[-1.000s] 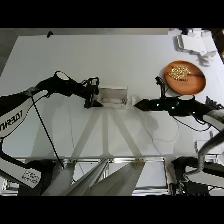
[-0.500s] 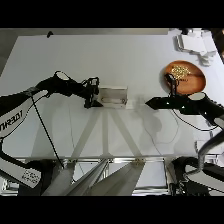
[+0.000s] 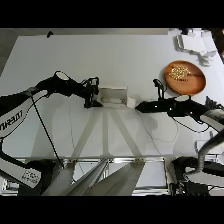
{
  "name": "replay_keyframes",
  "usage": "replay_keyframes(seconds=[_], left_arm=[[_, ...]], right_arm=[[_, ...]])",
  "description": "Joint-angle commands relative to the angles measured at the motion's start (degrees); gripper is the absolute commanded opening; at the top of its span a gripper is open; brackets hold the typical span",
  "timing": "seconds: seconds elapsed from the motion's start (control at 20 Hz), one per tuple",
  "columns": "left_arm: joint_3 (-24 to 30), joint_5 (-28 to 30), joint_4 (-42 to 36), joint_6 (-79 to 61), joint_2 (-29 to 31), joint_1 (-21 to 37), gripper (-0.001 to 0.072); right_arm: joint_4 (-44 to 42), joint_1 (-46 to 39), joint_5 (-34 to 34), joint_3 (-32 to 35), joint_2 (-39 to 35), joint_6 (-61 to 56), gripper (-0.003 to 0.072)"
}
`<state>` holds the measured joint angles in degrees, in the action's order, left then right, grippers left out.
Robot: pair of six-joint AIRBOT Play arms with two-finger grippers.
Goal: Fold the box and place the chain.
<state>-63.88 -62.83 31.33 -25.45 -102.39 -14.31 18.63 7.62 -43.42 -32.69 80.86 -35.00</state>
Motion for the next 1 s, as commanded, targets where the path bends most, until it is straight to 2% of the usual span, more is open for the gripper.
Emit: replay_keyframes(seconds=[0.0,0.1,0.35,0.5,0.7,0.95], left_arm=[[0.0,0.0,0.0,0.0,0.0,0.0,0.0213],[0.0,0.0,0.0,0.0,0.0,0.0,0.0213],[0.0,0.0,0.0,0.0,0.0,0.0,0.0213],[0.0,0.0,0.0,0.0,0.0,0.0,0.0213],[0.0,0.0,0.0,0.0,0.0,0.0,0.0213],[0.0,0.0,0.0,0.0,0.0,0.0,0.0213]], right_arm=[[-5.9,1.0,-2.4,0.0,0.5,2.2,0.0006],[-6.0,0.7,-1.4,0.0,0.2,4.0,0.0006],[5.7,-5.1,0.0,0.0,-5.9,-1.4,0.0006],[9.2,-6.5,1.0,0.0,-6.0,-4.0,0.0006],[7.3,-4.3,2.8,0.0,-3.6,-4.0,0.0006],[-2.5,1.0,4.8,0.0,-0.6,-0.6,0.0006]])
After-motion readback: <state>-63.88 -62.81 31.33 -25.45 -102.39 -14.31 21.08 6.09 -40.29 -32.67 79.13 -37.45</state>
